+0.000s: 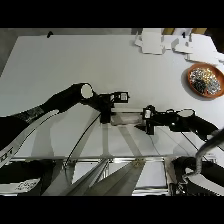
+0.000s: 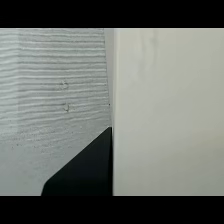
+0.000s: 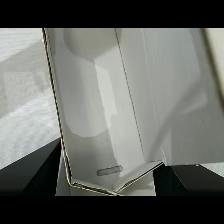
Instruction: Fold the box and place the chain.
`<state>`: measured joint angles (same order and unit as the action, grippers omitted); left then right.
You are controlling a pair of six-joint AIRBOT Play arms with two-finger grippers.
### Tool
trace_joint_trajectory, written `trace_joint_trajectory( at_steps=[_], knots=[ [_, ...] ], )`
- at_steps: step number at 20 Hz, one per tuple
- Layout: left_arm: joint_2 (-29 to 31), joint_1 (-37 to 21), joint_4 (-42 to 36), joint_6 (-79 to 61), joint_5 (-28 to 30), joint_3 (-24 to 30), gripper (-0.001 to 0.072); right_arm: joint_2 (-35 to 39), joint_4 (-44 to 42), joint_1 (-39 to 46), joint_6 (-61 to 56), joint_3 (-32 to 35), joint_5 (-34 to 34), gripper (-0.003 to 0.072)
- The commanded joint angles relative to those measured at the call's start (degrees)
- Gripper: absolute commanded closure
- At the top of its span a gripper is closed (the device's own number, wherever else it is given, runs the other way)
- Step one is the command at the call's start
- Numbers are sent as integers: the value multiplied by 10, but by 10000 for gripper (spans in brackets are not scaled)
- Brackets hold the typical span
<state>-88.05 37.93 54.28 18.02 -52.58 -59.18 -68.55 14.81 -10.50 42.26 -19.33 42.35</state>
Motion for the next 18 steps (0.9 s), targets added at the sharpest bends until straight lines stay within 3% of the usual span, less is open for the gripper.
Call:
trace_joint_trajectory(
  at_steps=[1, 18],
  knots=[
    [0, 0, 0, 0, 0, 0, 697, 0, -2, 0, 0, -1, -1, 276],
    [0, 0, -7, 0, 0, 0, 697, 1, -1, 0, 0, -1, 3, 275]
  ],
)
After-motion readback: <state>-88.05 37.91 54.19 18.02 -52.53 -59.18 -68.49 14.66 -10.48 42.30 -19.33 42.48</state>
